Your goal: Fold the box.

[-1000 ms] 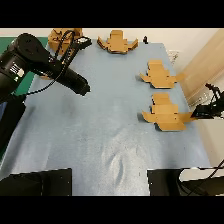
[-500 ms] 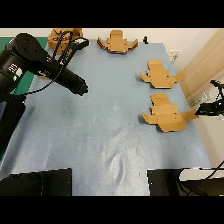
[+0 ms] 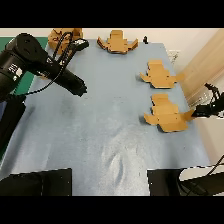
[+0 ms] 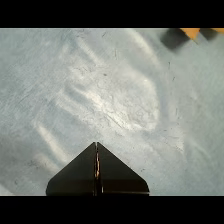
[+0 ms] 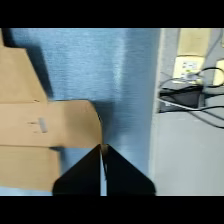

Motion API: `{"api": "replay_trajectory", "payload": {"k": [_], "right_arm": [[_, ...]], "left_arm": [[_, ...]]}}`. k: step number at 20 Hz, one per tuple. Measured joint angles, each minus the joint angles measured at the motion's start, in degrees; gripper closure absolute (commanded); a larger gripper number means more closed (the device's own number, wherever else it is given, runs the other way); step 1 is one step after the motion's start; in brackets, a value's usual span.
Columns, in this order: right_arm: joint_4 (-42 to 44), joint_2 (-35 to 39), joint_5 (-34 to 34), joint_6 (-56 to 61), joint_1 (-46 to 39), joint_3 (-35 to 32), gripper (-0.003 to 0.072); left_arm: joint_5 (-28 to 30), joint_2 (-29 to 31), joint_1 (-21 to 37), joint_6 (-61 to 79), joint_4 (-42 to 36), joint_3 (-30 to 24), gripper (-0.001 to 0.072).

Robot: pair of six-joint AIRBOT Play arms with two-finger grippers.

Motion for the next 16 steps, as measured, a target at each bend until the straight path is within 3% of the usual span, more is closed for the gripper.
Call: {"api": "replay_trajectory", "payload": {"k": [3, 5, 9, 11, 13, 16], "right_arm": [[3.9, -0.3, 0.3, -0.3, 0.3, 0.2, 0.0677], [11.0, 2.1, -1.1, 0.8, 1.8, 0.3, 0.0677], [22.0, 13.2, -10.0, 5.4, 11.3, 0.1, 0.0677], [24.8, 19.3, -10.7, 8.2, 18.4, -1.6, 0.0677], [29.4, 24.2, -8.0, 10.4, 25.8, -5.2, 0.0677], [33.1, 28.4, 2.3, 12.4, 37.1, -14.4, 0.0677]], "left_arm": [[-0.4, 0.0, 0.0, -0.1, 0.1, 0.0, 0.0691], [-0.6, 0.0, 0.1, 0.2, 0.1, 0.0, 0.0691], [-1.2, 0.0, 3.4, 2.1, -2.8, 0.0, 0.069], [-1.2, 0.0, 7.6, 3.7, -6.4, 0.0, 0.0678], [-1.2, 0.0, 12.5, 5.5, -10.2, -0.8, 0.0321], [-0.2, -0.6, 19.6, 8.5, -15.6, -5.2, 0.0289]]}}
